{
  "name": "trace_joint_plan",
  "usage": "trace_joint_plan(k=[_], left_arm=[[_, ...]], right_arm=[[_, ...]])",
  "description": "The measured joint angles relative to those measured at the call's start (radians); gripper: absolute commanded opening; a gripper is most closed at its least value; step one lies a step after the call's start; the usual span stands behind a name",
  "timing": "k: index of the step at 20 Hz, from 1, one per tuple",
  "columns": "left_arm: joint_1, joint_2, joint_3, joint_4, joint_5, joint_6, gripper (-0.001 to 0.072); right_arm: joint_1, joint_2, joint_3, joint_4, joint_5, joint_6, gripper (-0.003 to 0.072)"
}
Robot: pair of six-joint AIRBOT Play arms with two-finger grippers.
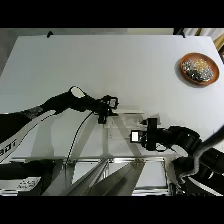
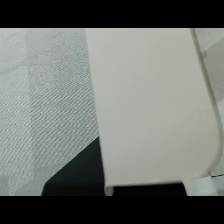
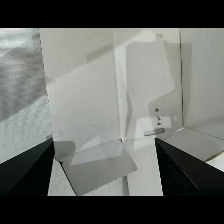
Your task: Fold the box and place the chain.
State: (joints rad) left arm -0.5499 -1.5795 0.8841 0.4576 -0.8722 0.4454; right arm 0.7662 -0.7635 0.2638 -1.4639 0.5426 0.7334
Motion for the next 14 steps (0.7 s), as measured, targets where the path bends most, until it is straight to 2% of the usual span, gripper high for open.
trace_joint_plan(k=[8,14], left_arm=[[0.000,0.000,0.000,0.000,0.000,0.000,0.0011],[0.000,0.000,0.000,0.000,0.000,0.000,0.0011]], right_arm=[[-0.007,-0.003,0.048,-0.021,0.006,0.001,0.0694],[-0.103,-0.003,0.082,0.006,0.041,-0.008,0.0694]])
